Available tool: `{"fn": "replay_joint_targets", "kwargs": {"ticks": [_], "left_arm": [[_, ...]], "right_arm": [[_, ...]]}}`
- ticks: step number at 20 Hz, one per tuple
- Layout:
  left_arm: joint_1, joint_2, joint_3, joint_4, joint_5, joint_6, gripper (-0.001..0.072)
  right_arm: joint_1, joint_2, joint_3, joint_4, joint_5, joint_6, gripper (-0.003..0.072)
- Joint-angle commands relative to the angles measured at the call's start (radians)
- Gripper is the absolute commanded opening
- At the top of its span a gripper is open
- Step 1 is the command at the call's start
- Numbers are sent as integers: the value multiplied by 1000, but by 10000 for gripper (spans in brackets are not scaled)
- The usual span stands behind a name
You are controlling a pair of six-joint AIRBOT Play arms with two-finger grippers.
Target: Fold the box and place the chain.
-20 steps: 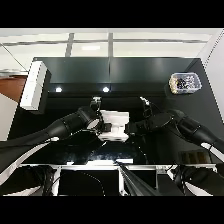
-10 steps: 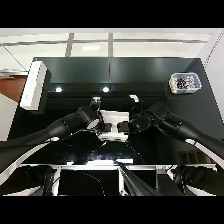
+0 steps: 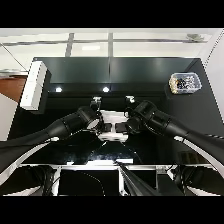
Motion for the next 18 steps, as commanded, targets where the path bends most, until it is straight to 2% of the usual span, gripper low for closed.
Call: {"fn": "replay_joint_targets", "kwargs": {"ticks": [1,15,16,18], "left_arm": [[0,0,0,1,1,0,32],[0,0,0,0,2,-1,32],[0,0,0,0,2,-1,32],[0,0,0,0,2,-1,32]], "right_arm": [[4,-24,5,-16,-20,70,243],[21,-81,37,-35,-9,156,241],[21,-83,37,-39,-9,156,163],[22,-88,37,-39,-3,156,141]]}}
